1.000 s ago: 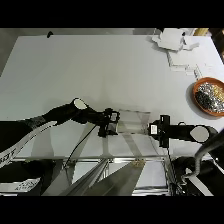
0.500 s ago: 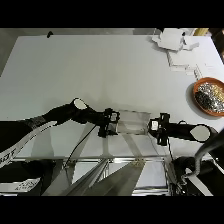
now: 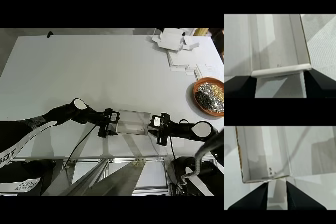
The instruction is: Fold the box and place the chain.
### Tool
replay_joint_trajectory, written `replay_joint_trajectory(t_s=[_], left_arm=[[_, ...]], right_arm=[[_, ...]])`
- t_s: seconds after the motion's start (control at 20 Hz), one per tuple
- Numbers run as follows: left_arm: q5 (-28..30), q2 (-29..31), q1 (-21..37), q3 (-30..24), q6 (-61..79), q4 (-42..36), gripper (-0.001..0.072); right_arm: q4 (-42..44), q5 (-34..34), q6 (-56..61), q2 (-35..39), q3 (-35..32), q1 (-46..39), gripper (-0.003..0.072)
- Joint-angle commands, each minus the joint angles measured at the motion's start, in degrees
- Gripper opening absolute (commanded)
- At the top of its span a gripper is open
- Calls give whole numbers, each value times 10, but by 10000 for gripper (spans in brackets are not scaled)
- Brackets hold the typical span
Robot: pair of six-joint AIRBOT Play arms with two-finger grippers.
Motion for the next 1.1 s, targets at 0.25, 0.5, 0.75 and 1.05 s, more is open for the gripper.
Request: replay_joint_trajectory(t_s=[0.25,0.5,0.75,1.05], left_arm=[[0,0,0,0,0,0,272],[0,0,0,0,0,0,272],[0,0,0,0,0,0,272],[0,0,0,0,0,0,272]], right_arm=[[108,7,-95,-59,0,10,218],[139,-29,-108,-102,0,41,418],[38,-34,5,-60,0,41,420],[-133,15,236,70,0,41,420]])
